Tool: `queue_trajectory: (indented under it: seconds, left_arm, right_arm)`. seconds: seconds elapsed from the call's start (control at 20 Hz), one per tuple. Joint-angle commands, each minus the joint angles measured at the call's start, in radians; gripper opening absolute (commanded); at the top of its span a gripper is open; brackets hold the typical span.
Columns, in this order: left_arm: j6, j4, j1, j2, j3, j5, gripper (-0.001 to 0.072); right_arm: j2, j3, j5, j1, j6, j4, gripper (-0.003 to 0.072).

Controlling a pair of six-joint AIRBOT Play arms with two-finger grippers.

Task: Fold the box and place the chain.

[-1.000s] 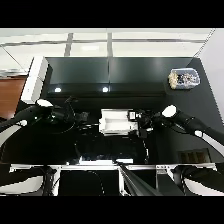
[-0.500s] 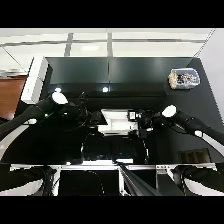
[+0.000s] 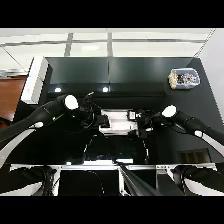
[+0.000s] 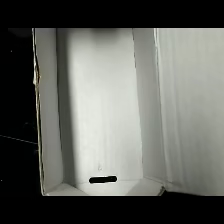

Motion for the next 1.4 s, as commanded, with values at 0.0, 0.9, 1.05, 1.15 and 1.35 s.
queue_trajectory:
  seconds: [0.0, 0.9, 1.05, 1.15, 1.35]
  left_arm:
    - [-0.091, 0.094, -0.009, 0.001, 0.004, 0.004, 0.0623]
    - [-0.600, 0.558, -0.267, -0.058, 0.182, -0.044, 0.0442]
    - [-0.604, 0.560, -0.276, -0.100, 0.227, -0.105, 0.0443]
    - [-0.605, 0.566, -0.277, -0.135, 0.268, -0.139, 0.0443]
    - [-0.680, 0.620, -0.276, -0.146, 0.282, -0.185, 0.0442]
  right_arm:
    - [0.000, 0.000, 0.000, 0.001, 0.001, 0.000, 0.0238]
    - [0.000, 0.000, -0.001, 0.001, 0.002, 0.000, 0.0238]
    - [0.000, 0.000, -0.001, 0.001, 0.002, 0.000, 0.0238]
    - [0.000, 0.000, -0.001, 0.001, 0.002, 0.000, 0.0238]
    - [0.000, 0.000, -0.001, 0.001, 0.002, 0.000, 0.0238]
